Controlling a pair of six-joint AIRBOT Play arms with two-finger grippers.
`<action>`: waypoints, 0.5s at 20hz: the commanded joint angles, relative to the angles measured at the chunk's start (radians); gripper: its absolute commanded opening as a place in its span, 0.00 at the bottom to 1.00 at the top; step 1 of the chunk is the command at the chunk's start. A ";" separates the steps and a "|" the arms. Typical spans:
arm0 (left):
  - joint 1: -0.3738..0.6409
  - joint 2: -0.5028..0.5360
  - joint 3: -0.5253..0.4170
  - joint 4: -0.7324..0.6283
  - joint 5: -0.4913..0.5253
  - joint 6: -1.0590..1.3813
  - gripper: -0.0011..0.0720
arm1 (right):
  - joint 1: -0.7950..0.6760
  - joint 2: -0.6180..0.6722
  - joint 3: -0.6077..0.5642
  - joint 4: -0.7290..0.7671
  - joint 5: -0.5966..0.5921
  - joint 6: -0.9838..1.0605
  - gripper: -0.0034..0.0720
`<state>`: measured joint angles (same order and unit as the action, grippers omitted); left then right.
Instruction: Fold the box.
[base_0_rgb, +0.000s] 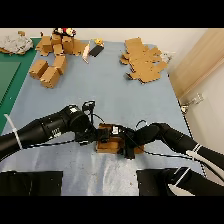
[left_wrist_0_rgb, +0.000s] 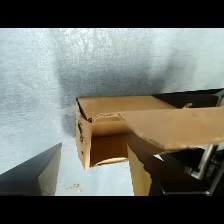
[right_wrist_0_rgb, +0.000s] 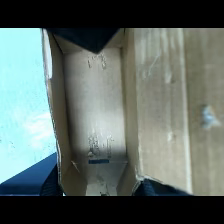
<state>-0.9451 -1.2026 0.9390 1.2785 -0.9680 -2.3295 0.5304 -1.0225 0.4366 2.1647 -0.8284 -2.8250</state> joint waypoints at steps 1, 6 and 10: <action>0.024 0.048 -0.027 -0.020 0.000 0.003 0.82 | 0.001 0.000 0.001 0.000 0.000 0.000 0.64; 0.071 0.240 -0.186 -0.037 0.016 0.074 0.10 | 0.001 0.000 0.001 0.000 0.000 0.000 0.64; 0.074 0.347 -0.230 -0.101 0.008 0.819 0.03 | 0.001 0.000 0.001 0.000 0.000 0.000 0.64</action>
<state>-0.8787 -0.9276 0.7452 1.2259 -0.9592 -1.9839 0.5304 -1.0225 0.4366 2.1647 -0.8284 -2.8254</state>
